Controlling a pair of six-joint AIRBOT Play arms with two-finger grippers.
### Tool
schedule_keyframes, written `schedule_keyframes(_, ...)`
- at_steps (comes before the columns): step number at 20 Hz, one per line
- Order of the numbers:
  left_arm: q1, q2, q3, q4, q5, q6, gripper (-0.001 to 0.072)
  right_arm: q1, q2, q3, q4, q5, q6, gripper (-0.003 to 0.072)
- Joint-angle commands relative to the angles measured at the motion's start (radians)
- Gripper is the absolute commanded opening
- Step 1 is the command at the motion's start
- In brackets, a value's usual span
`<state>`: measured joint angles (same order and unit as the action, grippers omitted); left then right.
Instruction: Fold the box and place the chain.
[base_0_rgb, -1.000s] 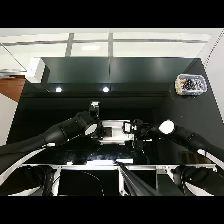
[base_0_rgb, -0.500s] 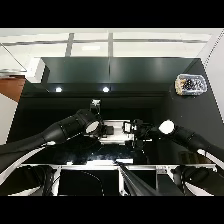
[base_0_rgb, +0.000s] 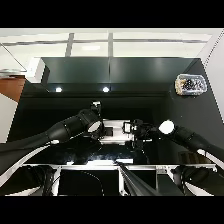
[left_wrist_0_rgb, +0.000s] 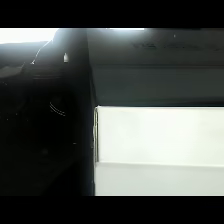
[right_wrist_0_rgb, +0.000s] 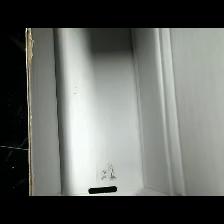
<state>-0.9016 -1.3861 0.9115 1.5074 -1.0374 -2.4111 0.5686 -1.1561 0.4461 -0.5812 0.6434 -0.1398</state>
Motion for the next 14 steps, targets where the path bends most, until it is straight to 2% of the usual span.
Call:
schedule_keyframes(1, -0.002, -0.005, -0.001, 0.004, 0.007, 0.010, 0.0032, 0.001, 0.003, 0.000, 0.001, 0.000, 0.002, 0.0577)
schedule_keyframes(2, -0.002, -0.004, -0.001, 0.003, 0.007, 0.027, 0.0032, 0.001, 0.010, 0.000, 0.002, -0.001, 0.013, 0.0704)
schedule_keyframes(6, -0.002, -0.004, -0.001, 0.004, -0.005, 0.029, 0.0032, -0.021, 0.089, 0.001, -0.063, 0.022, 0.058, 0.0705)
schedule_keyframes(10, -0.002, -0.004, -0.001, 0.004, -0.008, 0.049, 0.0031, -0.046, 0.134, 0.002, -0.305, 0.105, 0.099, 0.0704)
schedule_keyframes(14, -0.002, -0.004, -0.001, 0.011, -0.016, 0.051, 0.0031, -0.045, 0.133, 0.002, -0.280, 0.119, 0.107, 0.0703)
